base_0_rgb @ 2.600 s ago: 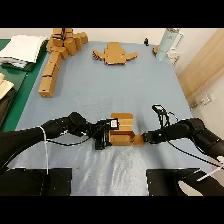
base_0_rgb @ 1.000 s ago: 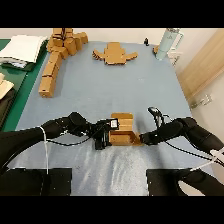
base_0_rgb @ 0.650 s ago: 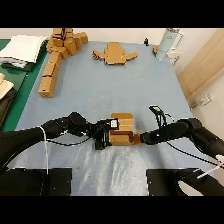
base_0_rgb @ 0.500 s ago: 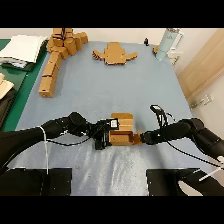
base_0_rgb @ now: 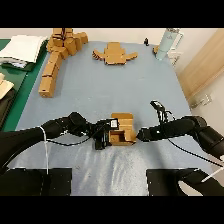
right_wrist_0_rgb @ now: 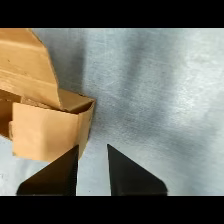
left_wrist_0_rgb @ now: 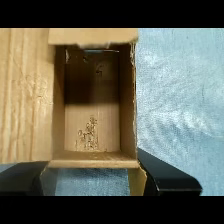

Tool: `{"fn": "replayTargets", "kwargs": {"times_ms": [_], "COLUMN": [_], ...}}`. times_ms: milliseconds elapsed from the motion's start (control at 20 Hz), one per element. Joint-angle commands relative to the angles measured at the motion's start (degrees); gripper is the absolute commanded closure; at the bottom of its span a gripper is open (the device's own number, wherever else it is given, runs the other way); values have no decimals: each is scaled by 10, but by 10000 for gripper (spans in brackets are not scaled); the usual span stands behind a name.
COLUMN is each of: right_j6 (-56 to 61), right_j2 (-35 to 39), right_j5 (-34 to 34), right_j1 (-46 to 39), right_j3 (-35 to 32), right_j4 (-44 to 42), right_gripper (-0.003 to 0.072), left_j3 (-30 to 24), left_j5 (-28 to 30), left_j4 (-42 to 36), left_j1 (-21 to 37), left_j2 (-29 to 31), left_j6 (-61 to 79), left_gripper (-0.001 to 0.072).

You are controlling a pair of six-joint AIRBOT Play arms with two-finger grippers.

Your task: Fold the box.

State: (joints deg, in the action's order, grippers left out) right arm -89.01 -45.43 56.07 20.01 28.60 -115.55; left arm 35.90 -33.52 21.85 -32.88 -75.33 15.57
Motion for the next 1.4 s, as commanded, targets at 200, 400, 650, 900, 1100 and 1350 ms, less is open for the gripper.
{"fn": "replayTargets", "kwargs": {"times_ms": [200, 400, 650, 900, 1100, 1350], "right_j6": [-7, -7, -7, -6, 6, 114], "right_j2": [-10, -10, -10, -44, -72, -109], "right_j5": [-10, -17, -28, -42, -57, -48], "right_j1": [1, 1, 5, 43, 60, 93], "right_j3": [2, 2, 2, 3, 11, 56], "right_j4": [-40, -44, -49, -50, -40, 59], "right_gripper": [408, 402, 402, 239, 234, 236], "left_j3": [0, 0, 0, 0, 0, 0], "left_j5": [0, 0, 0, 0, 0, 0], "left_j4": [0, 0, 0, 0, 0, 0], "left_j1": [0, 0, 0, 0, 0, 0], "left_j2": [0, 0, 0, 0, 0, 0], "left_j6": [0, 0, 0, 0, 0, 0], "left_gripper": [187, 186, 187, 187, 187, 187]}}
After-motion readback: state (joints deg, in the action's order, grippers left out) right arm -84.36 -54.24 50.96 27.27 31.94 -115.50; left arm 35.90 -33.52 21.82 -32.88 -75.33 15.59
